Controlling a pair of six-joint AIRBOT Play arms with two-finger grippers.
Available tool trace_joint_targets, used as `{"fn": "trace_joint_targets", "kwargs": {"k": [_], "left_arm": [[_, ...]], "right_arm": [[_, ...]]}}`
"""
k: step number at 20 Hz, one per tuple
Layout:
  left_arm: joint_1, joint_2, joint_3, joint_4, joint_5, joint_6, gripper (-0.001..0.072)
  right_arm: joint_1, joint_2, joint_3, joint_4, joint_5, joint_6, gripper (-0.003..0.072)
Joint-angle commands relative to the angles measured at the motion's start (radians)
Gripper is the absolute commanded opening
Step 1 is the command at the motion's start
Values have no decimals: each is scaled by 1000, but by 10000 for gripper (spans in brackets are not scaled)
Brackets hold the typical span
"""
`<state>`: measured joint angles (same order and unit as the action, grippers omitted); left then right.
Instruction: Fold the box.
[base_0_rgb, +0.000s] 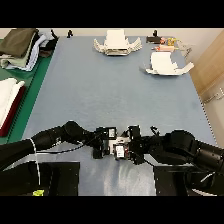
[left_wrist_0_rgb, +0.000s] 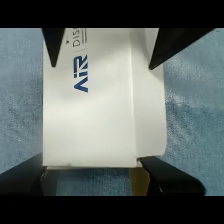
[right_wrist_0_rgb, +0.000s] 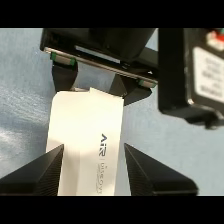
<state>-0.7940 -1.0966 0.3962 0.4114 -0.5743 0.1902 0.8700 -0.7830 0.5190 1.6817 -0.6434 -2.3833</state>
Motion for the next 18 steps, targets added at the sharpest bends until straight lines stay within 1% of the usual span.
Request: {"fn": "trace_joint_targets", "kwargs": {"k": [1,8,9,10,17,18], "left_arm": [[0,0,1,0,-2,0,597],[0,0,1,0,-2,0,597],[0,0,1,0,-2,0,597],[0,0,1,0,-2,0,597],[0,0,1,0,-2,0,597],[0,0,1,0,-2,0,597]], "right_arm": [[0,-1,6,-47,7,1,581],[0,15,8,-55,11,1,571],[0,20,8,-60,14,2,549],[0,25,8,-72,16,10,507],[0,29,7,-82,41,11,497],[0,23,7,-82,40,12,413]]}}
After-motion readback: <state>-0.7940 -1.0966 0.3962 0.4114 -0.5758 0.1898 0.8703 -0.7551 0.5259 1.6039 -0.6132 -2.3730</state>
